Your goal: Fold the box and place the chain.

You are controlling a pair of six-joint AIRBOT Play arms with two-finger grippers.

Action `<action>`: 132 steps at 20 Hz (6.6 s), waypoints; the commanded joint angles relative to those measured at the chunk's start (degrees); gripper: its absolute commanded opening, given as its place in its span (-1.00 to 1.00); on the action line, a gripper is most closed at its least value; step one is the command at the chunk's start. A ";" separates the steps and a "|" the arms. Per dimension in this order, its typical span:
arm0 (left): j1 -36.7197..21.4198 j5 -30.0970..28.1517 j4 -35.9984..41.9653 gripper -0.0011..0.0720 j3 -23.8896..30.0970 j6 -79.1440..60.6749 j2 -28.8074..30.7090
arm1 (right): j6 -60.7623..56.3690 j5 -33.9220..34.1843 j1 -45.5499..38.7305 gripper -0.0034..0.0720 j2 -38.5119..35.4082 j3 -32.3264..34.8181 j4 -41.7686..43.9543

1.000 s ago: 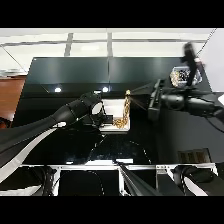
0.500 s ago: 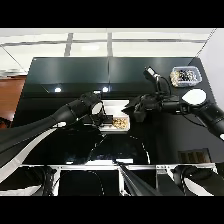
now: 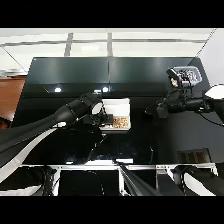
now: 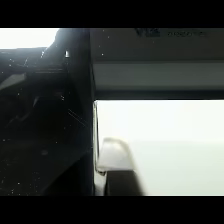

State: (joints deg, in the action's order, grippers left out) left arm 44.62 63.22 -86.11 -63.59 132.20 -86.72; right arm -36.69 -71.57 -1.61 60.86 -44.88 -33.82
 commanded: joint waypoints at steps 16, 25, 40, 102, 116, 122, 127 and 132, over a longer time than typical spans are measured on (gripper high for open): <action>-22.82 -2.40 4.61 0.26 21.94 -19.85 27.96 | -0.44 -3.91 -2.21 0.07 -0.04 0.02 -0.83; -31.32 -2.80 43.47 0.97 32.96 -97.42 25.97 | -0.46 1.92 -2.21 0.07 -0.04 0.02 -0.79; -23.43 -16.33 53.44 0.98 27.91 -141.57 12.39 | -3.43 3.39 -2.21 0.07 -0.04 0.02 -0.79; -17.49 -18.21 52.09 0.12 23.54 -146.77 7.87 | 12.94 7.89 13.27 0.96 14.05 -6.95 5.75; -17.49 -18.18 52.09 0.12 23.54 -146.77 7.87 | 21.14 5.22 21.51 0.96 14.10 -6.95 -5.64; -17.49 -18.03 52.09 0.12 23.54 -146.77 7.87 | 17.62 1.49 21.62 0.96 13.62 -6.95 -8.15; -17.46 -17.99 52.33 0.12 23.54 -146.77 7.87 | 17.64 6.91 22.43 0.96 13.62 -6.95 -9.97; -17.46 -18.01 52.48 0.12 23.54 -146.77 7.87 | 17.62 5.11 22.82 -0.11 13.57 -6.95 -9.97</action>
State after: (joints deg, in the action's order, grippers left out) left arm 27.14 45.19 -33.78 -40.01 -14.55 -78.85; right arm -18.92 -66.17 20.99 74.48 -51.79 -43.46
